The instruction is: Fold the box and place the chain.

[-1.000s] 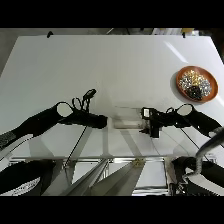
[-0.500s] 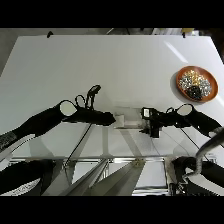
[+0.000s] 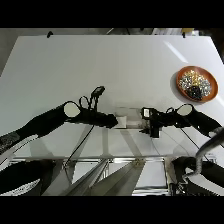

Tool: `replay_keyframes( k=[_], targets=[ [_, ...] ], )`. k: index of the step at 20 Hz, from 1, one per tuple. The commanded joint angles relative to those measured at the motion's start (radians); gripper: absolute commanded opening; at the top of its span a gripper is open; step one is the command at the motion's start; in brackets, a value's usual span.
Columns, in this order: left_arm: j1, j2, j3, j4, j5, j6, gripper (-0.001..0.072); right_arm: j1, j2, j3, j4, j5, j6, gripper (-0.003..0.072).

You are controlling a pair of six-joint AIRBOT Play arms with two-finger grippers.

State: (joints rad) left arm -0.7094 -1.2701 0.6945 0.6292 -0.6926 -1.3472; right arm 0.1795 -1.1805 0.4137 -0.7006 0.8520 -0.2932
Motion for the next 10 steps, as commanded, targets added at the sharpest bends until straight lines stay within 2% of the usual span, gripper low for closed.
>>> replay_keyframes(
  k=[1, 6, 10],
  targets=[
    [-0.027, -0.031, 0.022, 0.178, 0.000, -0.194, 0.0292, 0.000, 0.000, 0.000, 0.000, 0.000, 0.000, 0.0342],
    [-0.060, -0.060, 0.103, 0.352, -0.018, -0.387, 0.0292, 0.000, 0.000, 0.000, 0.000, 0.000, 0.000, 0.0341],
    [-0.086, -0.089, 0.185, 0.474, -0.103, -0.526, 0.0292, 0.000, 0.000, 0.000, 0.000, 0.000, 0.000, 0.0341]
  ],
)
